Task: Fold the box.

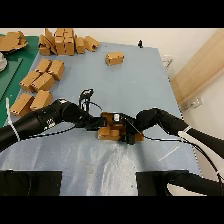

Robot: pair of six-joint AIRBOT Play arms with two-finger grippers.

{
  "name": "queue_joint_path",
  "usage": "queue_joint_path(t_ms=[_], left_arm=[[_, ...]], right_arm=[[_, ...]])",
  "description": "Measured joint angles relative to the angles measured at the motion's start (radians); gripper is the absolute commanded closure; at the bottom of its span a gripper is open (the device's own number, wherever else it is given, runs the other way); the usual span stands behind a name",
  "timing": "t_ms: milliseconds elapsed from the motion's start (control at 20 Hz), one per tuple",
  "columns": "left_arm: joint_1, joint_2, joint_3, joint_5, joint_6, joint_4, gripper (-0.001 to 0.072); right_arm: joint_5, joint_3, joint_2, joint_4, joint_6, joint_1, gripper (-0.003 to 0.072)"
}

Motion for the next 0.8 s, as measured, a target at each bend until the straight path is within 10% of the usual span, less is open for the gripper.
queue_joint_path(t_ms=[250,350,750,800], left_arm=[[-0.002,-0.001,0.004,0.003,0.014,0.001,0.0696],[-0.002,-0.002,0.004,0.001,0.023,0.002,0.0457],[-0.002,-0.002,0.004,-0.034,0.034,0.003,0.0455],[-0.002,-0.002,0.005,-0.041,0.034,0.003,0.0317]], right_arm=[[0.0,0.0,0.0,0.0,0.0,0.0,0.0185],[0.0,0.0,0.0,0.0,0.0,0.0,0.0186],[0.0,0.0,0.0,0.0,0.0,0.0,0.0185],[0.0,0.0,0.0,0.0,0.0,0.0,0.0186]])
